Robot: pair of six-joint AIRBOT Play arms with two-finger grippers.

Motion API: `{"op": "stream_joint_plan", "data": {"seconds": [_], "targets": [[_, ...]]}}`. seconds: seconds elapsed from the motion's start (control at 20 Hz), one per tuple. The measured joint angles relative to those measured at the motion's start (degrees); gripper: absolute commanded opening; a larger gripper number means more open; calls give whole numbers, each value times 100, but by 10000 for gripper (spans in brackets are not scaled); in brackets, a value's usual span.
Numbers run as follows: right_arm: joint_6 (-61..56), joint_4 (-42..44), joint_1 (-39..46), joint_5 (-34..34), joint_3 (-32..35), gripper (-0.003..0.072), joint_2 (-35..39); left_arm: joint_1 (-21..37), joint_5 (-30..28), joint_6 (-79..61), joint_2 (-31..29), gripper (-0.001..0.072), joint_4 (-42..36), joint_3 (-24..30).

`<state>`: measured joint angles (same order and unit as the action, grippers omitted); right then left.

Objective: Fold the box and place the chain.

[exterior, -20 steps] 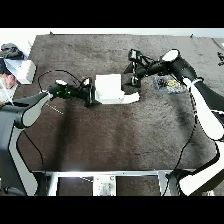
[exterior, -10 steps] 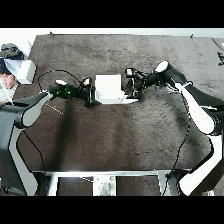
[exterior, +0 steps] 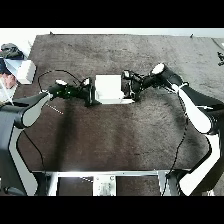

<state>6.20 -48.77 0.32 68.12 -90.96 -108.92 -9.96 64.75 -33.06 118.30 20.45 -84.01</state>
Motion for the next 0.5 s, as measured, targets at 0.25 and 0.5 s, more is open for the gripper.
{"op": "stream_joint_plan", "data": {"seconds": [0.25, 0.5], "targets": [[0, 61, -42, 61, 0, 159, 0, 0, 0, 0, 0, 474, 0, 0], [4, 98, -214, 22, 0, 175, 0, 0, 0, 0, 0, 474, 0, 0]]}}
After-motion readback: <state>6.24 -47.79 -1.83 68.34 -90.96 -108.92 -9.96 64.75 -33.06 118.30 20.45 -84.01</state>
